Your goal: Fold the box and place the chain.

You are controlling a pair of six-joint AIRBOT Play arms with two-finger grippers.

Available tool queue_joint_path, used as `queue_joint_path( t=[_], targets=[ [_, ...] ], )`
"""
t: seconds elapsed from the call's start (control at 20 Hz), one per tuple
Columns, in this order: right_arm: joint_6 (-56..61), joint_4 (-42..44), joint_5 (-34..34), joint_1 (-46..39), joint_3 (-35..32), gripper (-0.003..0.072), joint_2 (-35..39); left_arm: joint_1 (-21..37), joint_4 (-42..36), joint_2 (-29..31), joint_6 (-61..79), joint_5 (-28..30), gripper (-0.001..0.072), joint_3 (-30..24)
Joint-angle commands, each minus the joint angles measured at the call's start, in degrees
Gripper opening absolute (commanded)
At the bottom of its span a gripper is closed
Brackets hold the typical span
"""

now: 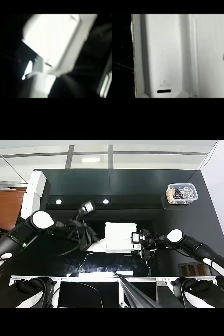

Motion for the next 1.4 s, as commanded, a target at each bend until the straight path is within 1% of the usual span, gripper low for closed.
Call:
queue_joint_path(
  t=[0.0, 0.1, 0.15, 0.2, 0.45, 0.55, 0.8, 0.85, 0.9, 0.95, 1.0, 1.05, 1.1, 1.15, 1.35],
  targets=[
    [0.00, -0.02, 0.02, 0.02, 0.00, 0.0427, 0.00, -2.36, 8.59, 0.44, 1.66, -3.23, 0.0709, -2.60],
    [0.00, -0.02, 0.02, 0.02, 0.00, 0.0427, 0.00, -3.43, 9.42, 0.15, 1.90, 4.90, 0.0709, -3.17],
    [0.00, -0.02, 0.02, 0.02, 0.00, 0.0427, 0.00, -3.82, 9.27, -0.17, 3.26, 8.24, 0.0706, -3.17],
    [-0.02, -0.02, 0.02, 0.02, 0.00, 0.0427, 0.00, -4.37, 9.09, -0.59, 5.70, 10.38, 0.0705, -3.17],
    [-0.02, -0.02, 0.04, 0.02, 0.00, 0.0427, 0.00, -9.01, 8.90, -3.17, 14.56, 10.93, 0.0702, -3.17],
    [-0.02, -0.02, 0.04, 0.02, 0.00, 0.0427, 0.00, -10.69, 8.94, -4.07, 16.22, 12.13, 0.0703, -3.17],
    [-0.02, -0.02, 0.04, 0.02, 0.00, 0.0427, 0.00, -11.30, 8.04, -8.28, 16.22, 14.80, 0.0700, -3.17],
    [-0.02, -0.02, 0.04, 0.02, 0.00, 0.0427, 0.00, -11.41, 5.49, -8.63, 16.22, 15.67, 0.0673, -3.15],
    [-0.02, -0.02, 0.02, 0.02, 0.00, 0.0427, 0.00, -11.63, 2.78, -8.87, 16.37, 15.96, 0.0663, -3.13],
    [-0.02, -0.02, 0.04, 0.02, 0.00, 0.0427, 0.00, -12.02, 1.27, -9.09, 17.73, 15.19, 0.0633, -3.02],
    [0.00, -0.02, 0.04, 0.02, 0.00, 0.0427, 0.00, -12.63, 1.36, -9.22, 18.67, 14.08, 0.0471, -2.95],
    [0.00, -0.02, 0.02, 0.02, 0.00, 0.0427, 0.00, -13.25, 1.40, -9.27, 18.84, 13.73, 0.0335, -2.95],
    [0.00, -0.02, 0.04, 0.02, 0.00, 0.0427, 0.00, -13.68, 1.49, -9.27, 18.84, 14.08, 0.0265, -2.95],
    [0.00, -0.02, 0.02, 0.02, 0.00, 0.0427, 0.00, -13.79, 1.70, -9.27, 18.86, 14.53, 0.0219, -2.95],
    [0.00, -0.02, 0.04, 0.02, 0.00, 0.0427, 0.00, -13.77, 1.27, -9.27, 18.86, 16.70, 0.0218, -2.95]
  ],
)
